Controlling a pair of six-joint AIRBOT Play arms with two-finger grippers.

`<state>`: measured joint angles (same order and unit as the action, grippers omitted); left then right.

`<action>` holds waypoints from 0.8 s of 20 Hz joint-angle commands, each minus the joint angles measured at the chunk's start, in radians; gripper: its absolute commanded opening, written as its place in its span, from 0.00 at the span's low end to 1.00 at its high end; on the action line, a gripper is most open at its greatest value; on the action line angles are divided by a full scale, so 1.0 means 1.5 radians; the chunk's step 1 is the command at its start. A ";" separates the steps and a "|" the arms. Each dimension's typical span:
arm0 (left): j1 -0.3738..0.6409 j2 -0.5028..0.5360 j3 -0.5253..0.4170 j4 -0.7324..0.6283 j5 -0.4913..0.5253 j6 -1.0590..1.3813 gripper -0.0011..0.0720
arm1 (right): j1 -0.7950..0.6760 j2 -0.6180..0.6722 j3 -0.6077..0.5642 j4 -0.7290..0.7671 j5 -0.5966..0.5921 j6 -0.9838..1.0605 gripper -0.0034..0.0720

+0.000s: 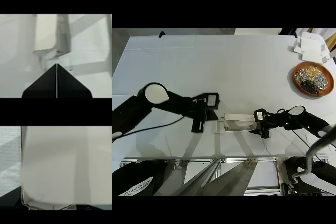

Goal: Fold the box and place the chain.

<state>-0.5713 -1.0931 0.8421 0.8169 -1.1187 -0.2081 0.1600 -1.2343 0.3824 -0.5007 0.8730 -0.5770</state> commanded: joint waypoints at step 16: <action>-0.216 -0.219 -0.021 0.017 0.658 -0.478 0.02 | 0.000 0.000 0.000 0.000 0.000 0.000 0.62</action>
<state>-0.8928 -1.3735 0.8112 0.8394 -0.2714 -0.8131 0.1596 -1.2343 0.3824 -0.4957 0.8696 -0.5755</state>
